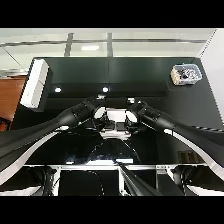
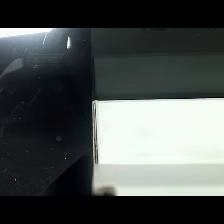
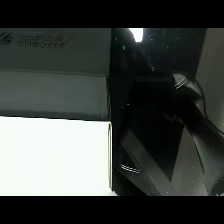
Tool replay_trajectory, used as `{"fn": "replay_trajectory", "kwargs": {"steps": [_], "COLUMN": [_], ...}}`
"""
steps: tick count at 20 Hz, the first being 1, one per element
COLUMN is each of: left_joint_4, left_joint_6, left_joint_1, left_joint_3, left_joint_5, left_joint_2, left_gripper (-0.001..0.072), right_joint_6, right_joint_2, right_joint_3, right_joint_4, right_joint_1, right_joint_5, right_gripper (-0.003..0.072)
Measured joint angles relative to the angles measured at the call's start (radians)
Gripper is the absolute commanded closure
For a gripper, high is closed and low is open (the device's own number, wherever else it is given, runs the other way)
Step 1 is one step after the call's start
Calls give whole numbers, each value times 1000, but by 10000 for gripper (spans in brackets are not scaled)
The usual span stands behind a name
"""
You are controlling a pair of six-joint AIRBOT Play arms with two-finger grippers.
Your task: Fold the box and place the chain.
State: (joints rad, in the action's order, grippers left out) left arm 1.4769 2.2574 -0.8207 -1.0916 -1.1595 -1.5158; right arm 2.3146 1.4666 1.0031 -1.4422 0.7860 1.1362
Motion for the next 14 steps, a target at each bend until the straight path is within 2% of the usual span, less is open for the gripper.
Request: {"fn": "replay_trajectory", "kwargs": {"steps": [3,4,5,6,10,14], "left_joint_4": [3,3,8,10,10,8], "left_joint_6": [-2,-3,-7,-8,-7,-7], "left_joint_1": [0,0,0,0,0,0], "left_joint_3": [0,0,0,0,0,0], "left_joint_5": [0,0,4,3,-4,-4], "left_joint_2": [0,0,0,0,0,0], "left_gripper": [682,682,682,682,682,682], "right_joint_6": [-3,-3,-10,-9,-4,-36], "right_joint_2": [0,1,1,0,-22,-110], "right_joint_3": [-1,-1,-1,-2,5,11], "right_joint_4": [3,3,-1,-9,2,-16], "right_joint_1": [0,0,-1,-1,-1,-1], "right_joint_5": [-3,-7,-11,-2,-10,23], "right_gripper": [666,555,306,249,250,250]}}
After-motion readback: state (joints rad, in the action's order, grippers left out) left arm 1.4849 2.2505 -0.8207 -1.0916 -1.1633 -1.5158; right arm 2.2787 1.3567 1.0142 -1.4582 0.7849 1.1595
